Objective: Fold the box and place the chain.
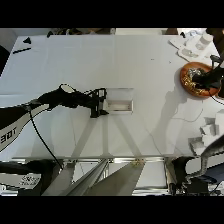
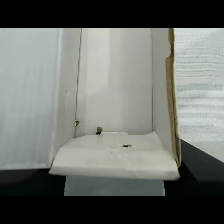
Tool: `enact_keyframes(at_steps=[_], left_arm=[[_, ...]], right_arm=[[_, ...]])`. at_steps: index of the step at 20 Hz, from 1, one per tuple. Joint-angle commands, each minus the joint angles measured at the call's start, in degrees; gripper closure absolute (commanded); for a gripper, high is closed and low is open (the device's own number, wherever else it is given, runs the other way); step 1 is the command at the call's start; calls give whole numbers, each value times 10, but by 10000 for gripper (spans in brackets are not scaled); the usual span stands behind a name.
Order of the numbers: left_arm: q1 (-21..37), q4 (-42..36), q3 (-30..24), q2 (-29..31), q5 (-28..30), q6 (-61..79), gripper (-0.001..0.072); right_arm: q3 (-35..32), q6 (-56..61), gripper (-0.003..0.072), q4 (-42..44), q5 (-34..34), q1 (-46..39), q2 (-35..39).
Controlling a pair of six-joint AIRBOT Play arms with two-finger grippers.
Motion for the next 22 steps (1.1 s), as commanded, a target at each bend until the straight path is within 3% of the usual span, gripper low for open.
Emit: enact_keyframes(at_steps=[1, 5, 15, 22], left_arm=[[0, 0, 0, 0, 0, 0, 392], [0, 0, 0, 0, 0, 0, 392], [0, 0, 0, 0, 0, 0, 392], [0, 0, 0, 0, 0, 0, 392]], right_arm=[[1, -5, 670, 1, -17, 0, 27], [1, -5, 670, 1, -26, 0, 65], [-2, -62, 673, 39, 64, 52, 192], [-131, -65, 674, 62, 77, 115, 287]])
